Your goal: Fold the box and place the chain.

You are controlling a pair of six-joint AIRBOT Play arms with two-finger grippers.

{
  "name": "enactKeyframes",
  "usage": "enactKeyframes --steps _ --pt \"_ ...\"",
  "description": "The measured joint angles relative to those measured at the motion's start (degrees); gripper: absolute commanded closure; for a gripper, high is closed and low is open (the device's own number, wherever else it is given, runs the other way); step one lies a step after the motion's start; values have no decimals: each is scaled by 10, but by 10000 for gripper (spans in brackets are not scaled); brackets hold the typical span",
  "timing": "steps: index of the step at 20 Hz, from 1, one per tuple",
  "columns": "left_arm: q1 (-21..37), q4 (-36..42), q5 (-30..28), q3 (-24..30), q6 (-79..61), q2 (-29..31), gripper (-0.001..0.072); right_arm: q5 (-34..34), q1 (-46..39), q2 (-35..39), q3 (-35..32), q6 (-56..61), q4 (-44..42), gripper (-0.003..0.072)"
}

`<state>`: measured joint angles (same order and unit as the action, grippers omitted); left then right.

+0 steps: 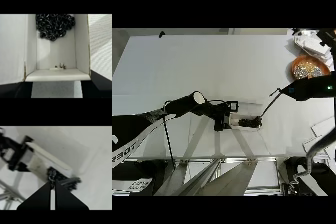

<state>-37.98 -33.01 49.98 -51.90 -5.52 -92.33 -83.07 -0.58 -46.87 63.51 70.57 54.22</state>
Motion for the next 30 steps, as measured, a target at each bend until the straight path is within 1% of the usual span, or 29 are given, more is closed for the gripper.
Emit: enactKeyframes --steps 4,6,8,11,16,21,22,23,27,30 --pt "0 0 0 0 0 0 575 -15 4 30 0 -13 -71 675" --pt "0 0 0 0 0 0 575 -8 21 34 -5 -16 -91 675" --pt "0 0 0 0 0 0 575 9 49 35 -16 -19 -97 675" --pt "0 0 0 0 0 0 575 45 91 24 -43 -18 -75 675" --pt "0 0 0 0 0 0 575 98 135 -23 -115 -17 -52 674" --pt "0 0 0 0 0 0 575 158 173 -101 -201 -30 -44 668" --pt "0 0 0 0 0 0 575 166 179 -120 -211 -32 -43 619" --pt "0 0 0 0 0 0 575 173 183 -136 -218 -34 -42 567" --pt "0 0 0 0 0 0 575 200 191 -173 -232 -37 -40 551" --pt "0 0 0 0 0 0 575 188 175 -174 -234 -43 -43 551"
